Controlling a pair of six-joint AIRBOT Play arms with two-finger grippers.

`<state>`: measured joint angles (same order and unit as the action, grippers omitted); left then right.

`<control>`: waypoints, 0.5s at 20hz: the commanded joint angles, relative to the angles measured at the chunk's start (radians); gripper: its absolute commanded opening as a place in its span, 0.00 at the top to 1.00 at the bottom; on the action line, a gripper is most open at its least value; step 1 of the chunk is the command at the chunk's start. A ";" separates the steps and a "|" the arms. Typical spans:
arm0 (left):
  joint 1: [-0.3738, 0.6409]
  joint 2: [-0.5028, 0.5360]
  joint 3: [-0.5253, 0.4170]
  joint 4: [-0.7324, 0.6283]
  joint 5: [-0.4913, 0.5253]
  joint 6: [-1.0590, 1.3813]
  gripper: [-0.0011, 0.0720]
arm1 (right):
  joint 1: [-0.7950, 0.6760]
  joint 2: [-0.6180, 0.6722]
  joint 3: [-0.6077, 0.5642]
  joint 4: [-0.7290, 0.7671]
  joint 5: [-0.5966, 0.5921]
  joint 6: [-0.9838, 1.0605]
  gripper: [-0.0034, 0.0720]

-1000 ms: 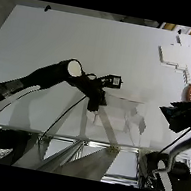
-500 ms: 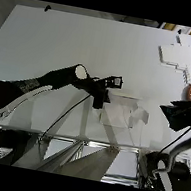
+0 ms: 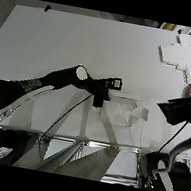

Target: Fold the box and place the chain.

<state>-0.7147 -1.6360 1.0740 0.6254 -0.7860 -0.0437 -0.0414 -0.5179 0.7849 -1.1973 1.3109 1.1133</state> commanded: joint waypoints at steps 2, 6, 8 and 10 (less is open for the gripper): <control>-0.001 -0.027 0.000 -0.173 0.005 0.199 0.98 | 0.001 -0.043 -0.008 0.000 -0.004 -0.024 0.35; -0.001 -0.069 -0.001 -0.189 0.004 0.197 0.98 | 0.001 -0.045 -0.013 0.000 -0.017 -0.024 0.35; -0.001 -0.078 0.000 -0.184 0.003 0.197 0.98 | 0.001 -0.045 -0.013 0.000 -0.018 -0.024 0.35; -0.001 -0.078 0.000 -0.162 0.004 0.194 0.98 | 0.001 -0.045 -0.013 0.000 -0.018 -0.024 0.35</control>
